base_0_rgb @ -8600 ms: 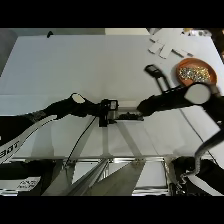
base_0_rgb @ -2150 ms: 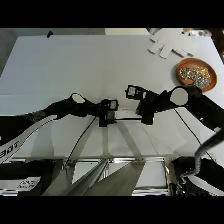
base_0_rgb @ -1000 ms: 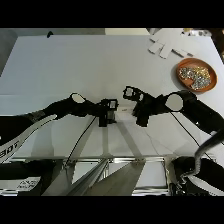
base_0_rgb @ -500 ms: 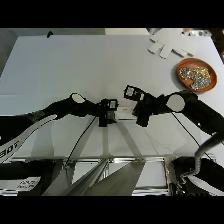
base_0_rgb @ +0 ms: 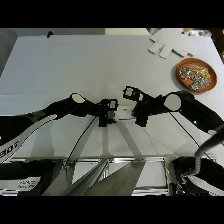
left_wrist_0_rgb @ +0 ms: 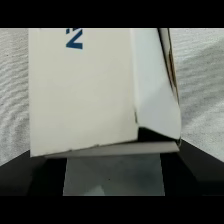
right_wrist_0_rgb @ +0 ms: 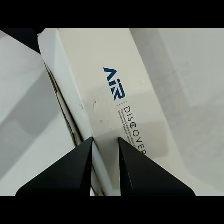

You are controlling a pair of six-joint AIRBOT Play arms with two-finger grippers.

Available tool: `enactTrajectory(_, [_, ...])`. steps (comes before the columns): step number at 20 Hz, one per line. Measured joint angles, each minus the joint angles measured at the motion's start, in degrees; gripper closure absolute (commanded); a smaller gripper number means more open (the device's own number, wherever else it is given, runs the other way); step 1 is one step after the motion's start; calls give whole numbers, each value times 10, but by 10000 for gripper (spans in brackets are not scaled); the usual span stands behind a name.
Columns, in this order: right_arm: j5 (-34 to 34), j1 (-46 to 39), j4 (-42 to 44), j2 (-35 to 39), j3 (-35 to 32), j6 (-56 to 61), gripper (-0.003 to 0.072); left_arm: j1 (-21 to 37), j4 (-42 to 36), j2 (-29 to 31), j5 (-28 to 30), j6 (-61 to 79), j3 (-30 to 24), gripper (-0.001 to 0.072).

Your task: Fold the box and place the chain.

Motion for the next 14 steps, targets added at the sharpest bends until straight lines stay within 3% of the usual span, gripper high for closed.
enactTrajectory(10, [-22, -16, 5, 17, -3, 1, 518, 0, -2, 0, 4, -1, 0, 436])
enactTrajectory(12, [-22, -19, 6, 21, -3, 1, 471, 0, -2, 0, 3, -1, 0, 436])
enactTrajectory(14, [-20, -20, 9, 22, -3, 1, 473, 0, -1, 0, 2, 0, 0, 436])
